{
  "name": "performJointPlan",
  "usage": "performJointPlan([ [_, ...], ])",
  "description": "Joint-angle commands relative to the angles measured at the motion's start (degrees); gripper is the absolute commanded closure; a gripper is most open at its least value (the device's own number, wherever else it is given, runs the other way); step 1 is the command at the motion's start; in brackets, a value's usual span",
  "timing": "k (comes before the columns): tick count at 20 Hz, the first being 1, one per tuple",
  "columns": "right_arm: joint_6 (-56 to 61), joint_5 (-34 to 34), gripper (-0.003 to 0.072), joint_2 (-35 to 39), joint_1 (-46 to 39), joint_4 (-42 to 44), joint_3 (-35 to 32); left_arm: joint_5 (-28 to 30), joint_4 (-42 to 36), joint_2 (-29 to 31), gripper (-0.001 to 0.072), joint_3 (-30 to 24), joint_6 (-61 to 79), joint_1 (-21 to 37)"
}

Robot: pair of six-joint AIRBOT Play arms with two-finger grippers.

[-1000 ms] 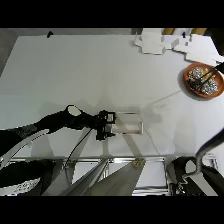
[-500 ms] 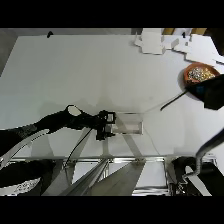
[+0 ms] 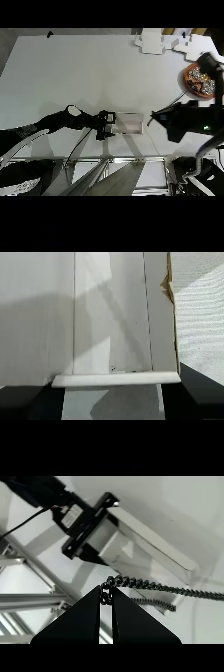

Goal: Fold the box and place the chain.

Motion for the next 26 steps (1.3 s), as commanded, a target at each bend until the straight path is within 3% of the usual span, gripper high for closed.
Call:
performJointPlan([
  [1,4.2,-13.6,0.0669,-1.0,9.2,-3.0,-7.6,0.0,0.0,0.0,0.0502,0.0,0.0,0.0],
  [5,6.6,-14.8,0.0669,-5.9,12.0,-8.9,-8.6,0.0,0.0,0.0,0.0502,0.0,0.0,0.0],
  [15,5.7,-17.4,0.0664,-15.8,15.2,-8.9,-11.9,0.0,0.0,0.0,0.0502,0.0,0.0,0.0],
  [17,4.0,-16.9,0.0491,-15.5,15.3,-8.9,-11.4,0.0,0.0,0.0,0.0502,0.0,0.0,0.0],
  [18,2.1,-15.1,0.0439,-15.3,15.2,-9.4,-9.9,0.0,0.0,0.0,0.0502,0.0,0.0,0.0],
  [21,0.2,-7.3,0.0442,-15.0,11.0,-12.0,-1.4,0.0,0.0,0.0,0.0502,0.0,0.0,0.0],
  [24,0.2,-4.7,0.0588,-15.0,3.0,-18.7,3.4,0.0,0.0,0.0,0.0502,0.0,0.0,0.0],
  [26,0.4,-3.6,0.0606,-16.5,-3.7,-22.1,3.3,0.0,0.0,0.0,0.0502,0.0,0.0,0.0],
])
